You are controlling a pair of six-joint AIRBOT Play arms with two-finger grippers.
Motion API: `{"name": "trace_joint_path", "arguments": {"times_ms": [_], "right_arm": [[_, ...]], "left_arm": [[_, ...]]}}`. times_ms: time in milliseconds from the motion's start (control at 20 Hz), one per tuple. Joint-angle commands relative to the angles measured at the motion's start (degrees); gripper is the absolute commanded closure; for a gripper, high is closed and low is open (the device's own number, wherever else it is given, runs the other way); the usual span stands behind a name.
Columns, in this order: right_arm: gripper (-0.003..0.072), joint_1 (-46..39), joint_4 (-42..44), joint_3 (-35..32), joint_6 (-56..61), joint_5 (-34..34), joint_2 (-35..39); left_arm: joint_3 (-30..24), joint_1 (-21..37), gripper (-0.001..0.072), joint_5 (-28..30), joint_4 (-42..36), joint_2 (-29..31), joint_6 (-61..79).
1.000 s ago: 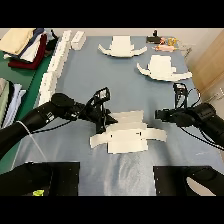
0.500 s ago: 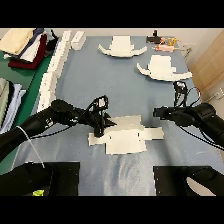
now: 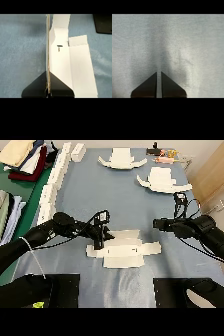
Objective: Fold the box.
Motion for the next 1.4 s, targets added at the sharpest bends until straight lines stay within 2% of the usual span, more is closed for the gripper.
{"name": "trace_joint_path", "arguments": {"times_ms": [0, 300, 550, 950, 1050, 1150, 1350], "right_arm": [[0.0609, 0.07, 0.44, 0.04, 0.0, 0.33, -0.02], [0.0609, 0.07, 0.63, 0.04, 0.0, 0.42, -0.02], [0.0609, 0.09, 1.05, 0.04, -0.02, 0.39, -0.02], [0.0609, 0.07, 1.03, 0.04, -0.02, 0.42, -0.02], [0.0609, 0.09, 1.05, 0.04, -0.02, 0.37, -0.02], [0.0609, 0.07, 1.07, 0.04, -0.02, 0.35, -0.02], [0.0609, 0.09, 1.07, 0.04, 0.0, 0.48, -0.02]], "left_arm": [[0.0, -0.02, 0.0694, 1.03, 0.33, -0.76, -0.35], [0.0, -0.02, 0.0694, 1.07, 3.39, -0.9, -3.21], [0.0, -0.02, 0.0694, 0.98, 4.07, -2.86, -5.6], [0.55, -0.15, 0.0696, 1.75, 3.48, -2.38, -4.07], [0.66, -2.43, 0.0699, 8.11, 0.85, 0.72, 3.65], [0.52, -6.16, 0.0699, 14.64, -1.68, 4.76, 4.55], [-2.05, -11.78, 0.0699, 18.4, -2.08, 7.54, 8.13]]}}
